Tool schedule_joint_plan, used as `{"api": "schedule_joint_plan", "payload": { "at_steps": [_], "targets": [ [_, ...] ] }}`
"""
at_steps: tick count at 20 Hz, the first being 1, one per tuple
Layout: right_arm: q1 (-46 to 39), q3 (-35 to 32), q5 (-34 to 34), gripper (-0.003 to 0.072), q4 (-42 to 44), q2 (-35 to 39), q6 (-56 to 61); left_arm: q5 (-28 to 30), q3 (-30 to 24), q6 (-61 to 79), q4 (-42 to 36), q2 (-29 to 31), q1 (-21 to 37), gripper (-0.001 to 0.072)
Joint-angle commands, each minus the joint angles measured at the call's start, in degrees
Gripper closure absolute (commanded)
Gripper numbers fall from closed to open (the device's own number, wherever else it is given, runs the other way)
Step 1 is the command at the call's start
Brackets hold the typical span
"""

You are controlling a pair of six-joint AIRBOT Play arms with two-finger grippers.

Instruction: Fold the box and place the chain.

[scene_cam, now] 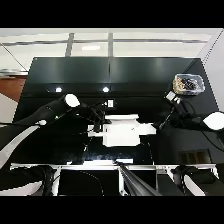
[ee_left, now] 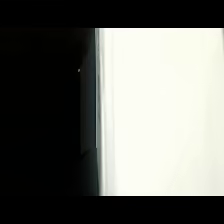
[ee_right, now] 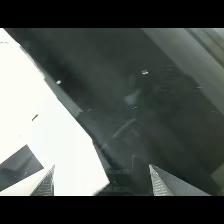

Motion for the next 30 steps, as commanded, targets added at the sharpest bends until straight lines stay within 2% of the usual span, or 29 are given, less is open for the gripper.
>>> {"api": "schedule_joint_plan", "payload": {
  "at_steps": [1, 10, 16, 21, 25, 30],
  "targets": [
    [3.3, -3.1, -1.6, -0.0019, 0.8, 0.0, -4.0, -2.3, -0.1, 1.8, -1.4, -1.9, -0.2, 0.0679],
    [15.9, -11.2, -9.8, -0.0019, 3.1, 0.0, -13.9, -1.9, -0.1, 1.8, -1.1, -2.7, -0.2, 0.0679],
    [17.9, -12.8, -9.0, -0.0018, 0.3, -0.4, -14.1, -2.0, -0.1, 1.8, -1.1, -3.1, -0.2, 0.0679],
    [18.0, -12.8, -7.0, -0.0019, 3.7, -0.4, -16.4, -1.9, -0.1, 1.8, -1.1, -3.1, -0.2, 0.0679],
    [21.1, -13.6, -10.4, -0.0019, 5.1, -0.4, -16.9, -1.9, -0.1, 1.8, -1.1, -3.1, -0.3, 0.068],
    [28.2, -14.2, -18.5, -0.0019, 7.7, -0.5, -16.2, -1.9, -0.1, 1.8, -1.1, -3.1, -0.3, 0.068]
  ]
}}
